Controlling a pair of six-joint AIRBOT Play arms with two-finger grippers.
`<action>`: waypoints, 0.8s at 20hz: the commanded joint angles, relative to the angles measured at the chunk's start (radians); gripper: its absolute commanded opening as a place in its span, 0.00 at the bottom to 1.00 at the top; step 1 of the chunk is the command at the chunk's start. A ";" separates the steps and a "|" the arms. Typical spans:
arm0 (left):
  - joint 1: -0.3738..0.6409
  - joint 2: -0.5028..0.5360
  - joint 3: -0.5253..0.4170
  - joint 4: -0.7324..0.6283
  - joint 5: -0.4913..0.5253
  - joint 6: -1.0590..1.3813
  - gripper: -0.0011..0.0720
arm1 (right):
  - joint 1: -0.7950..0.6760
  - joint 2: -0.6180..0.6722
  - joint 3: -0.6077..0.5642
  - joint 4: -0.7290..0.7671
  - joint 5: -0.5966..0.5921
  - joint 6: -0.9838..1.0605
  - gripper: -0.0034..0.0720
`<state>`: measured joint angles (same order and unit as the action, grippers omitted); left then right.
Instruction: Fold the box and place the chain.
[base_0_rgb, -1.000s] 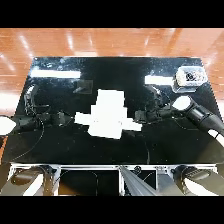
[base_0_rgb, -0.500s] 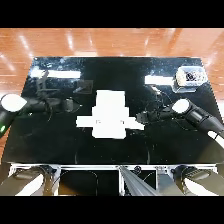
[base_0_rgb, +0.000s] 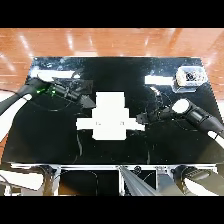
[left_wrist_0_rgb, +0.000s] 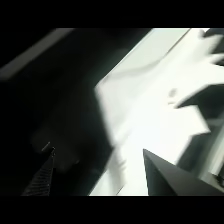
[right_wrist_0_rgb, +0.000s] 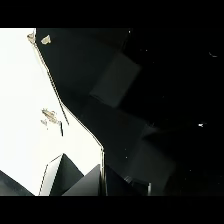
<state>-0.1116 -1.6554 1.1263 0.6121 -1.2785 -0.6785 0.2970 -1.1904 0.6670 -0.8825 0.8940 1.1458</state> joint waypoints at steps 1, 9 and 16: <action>-0.016 -0.130 0.078 -0.114 -0.198 0.129 0.87 | 0.001 -0.001 0.000 -0.002 0.002 -0.001 0.10; -0.106 -0.175 0.107 0.023 -0.239 0.156 0.84 | 0.001 -0.001 0.000 -0.006 -0.001 -0.001 0.10; -0.120 -0.175 0.108 0.040 -0.198 0.188 0.05 | 0.001 -0.001 0.000 -0.008 -0.002 -0.001 0.10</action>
<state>-0.2268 -1.8290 1.2320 0.6373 -1.4845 -0.5098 0.2970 -1.1904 0.6666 -0.8894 0.8913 1.1439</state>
